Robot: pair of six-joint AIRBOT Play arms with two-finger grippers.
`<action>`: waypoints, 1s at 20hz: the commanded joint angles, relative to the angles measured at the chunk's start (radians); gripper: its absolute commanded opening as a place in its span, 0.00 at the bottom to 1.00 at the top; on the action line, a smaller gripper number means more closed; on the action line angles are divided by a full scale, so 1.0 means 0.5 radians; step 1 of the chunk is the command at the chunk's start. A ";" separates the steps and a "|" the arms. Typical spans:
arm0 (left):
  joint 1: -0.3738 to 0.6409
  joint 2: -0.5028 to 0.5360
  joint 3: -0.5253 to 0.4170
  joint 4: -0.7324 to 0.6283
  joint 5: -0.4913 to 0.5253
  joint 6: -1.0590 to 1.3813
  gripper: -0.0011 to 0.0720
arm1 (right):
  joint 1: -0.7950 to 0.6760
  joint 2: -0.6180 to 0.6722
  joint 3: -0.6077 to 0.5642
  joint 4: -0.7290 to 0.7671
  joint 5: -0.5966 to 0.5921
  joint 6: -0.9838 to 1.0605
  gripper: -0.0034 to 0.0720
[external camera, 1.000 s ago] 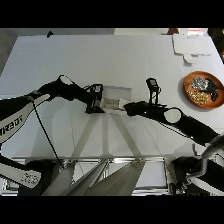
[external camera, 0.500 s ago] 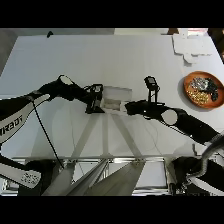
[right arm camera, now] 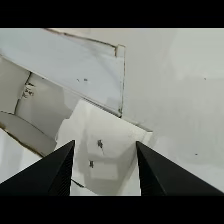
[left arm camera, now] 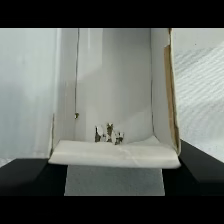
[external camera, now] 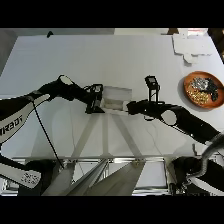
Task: Fold the box and place the chain.
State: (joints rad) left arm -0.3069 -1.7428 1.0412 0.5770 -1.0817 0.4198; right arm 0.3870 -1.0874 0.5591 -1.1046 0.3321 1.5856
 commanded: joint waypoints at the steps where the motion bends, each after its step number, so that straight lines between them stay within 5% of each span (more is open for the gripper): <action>1: -0.001 0.000 0.000 0.001 0.002 0.003 0.53 | 0.002 0.006 0.075 -0.016 -0.034 0.014 0.59; 8: -0.001 0.000 0.000 0.001 0.002 0.003 0.53 | 0.001 0.035 0.101 -0.086 0.105 0.005 0.57; 13: -0.001 0.000 0.000 0.001 0.002 0.003 0.53 | -0.088 0.269 0.101 -0.090 -0.011 0.008 0.49; 17: -0.001 0.000 0.000 0.001 0.002 0.003 0.53 | -0.334 0.310 0.085 -0.163 0.289 0.008 0.49; 19: -0.001 0.000 -0.001 0.001 0.002 0.003 0.53 | -0.469 0.310 0.031 -0.181 0.355 0.015 0.38; 20: -0.001 0.000 0.000 0.001 0.002 0.003 0.53 | -0.542 0.310 -0.008 -0.182 0.355 0.014 0.15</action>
State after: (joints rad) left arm -0.3069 -1.7432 1.0412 0.5770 -1.0813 0.4213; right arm 0.2024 -0.9405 0.5850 -1.1793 0.4519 1.5898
